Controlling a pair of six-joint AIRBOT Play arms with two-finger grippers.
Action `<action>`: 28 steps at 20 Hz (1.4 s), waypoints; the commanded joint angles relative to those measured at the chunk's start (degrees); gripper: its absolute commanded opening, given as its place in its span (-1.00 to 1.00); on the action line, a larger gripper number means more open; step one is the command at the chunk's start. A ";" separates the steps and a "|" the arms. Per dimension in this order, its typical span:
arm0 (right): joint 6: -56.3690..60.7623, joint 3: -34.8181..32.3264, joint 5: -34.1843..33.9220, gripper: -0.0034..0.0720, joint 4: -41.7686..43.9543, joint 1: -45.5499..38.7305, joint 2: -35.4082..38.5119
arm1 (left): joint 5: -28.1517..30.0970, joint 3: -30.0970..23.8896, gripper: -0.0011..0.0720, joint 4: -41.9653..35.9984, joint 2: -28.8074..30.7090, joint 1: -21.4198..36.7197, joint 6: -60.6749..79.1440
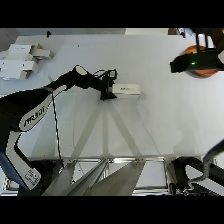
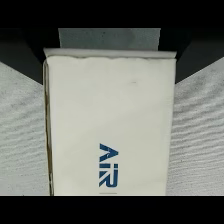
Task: Fold the box and place the chain.
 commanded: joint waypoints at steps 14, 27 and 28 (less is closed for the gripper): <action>11.87 0.04 2.78 -0.86 -11.69 -1.20 0.70 | 0.00 0.02 -0.20 0.00 0.04 0.02 0.00; 11.87 0.04 2.78 -0.86 -11.69 -1.20 0.70 | -0.42 0.02 -0.20 -0.13 1.92 0.07 -4.87; 11.87 0.04 2.78 -0.86 -11.69 -1.20 0.70 | -0.44 0.02 -0.20 -0.35 2.73 0.07 -7.15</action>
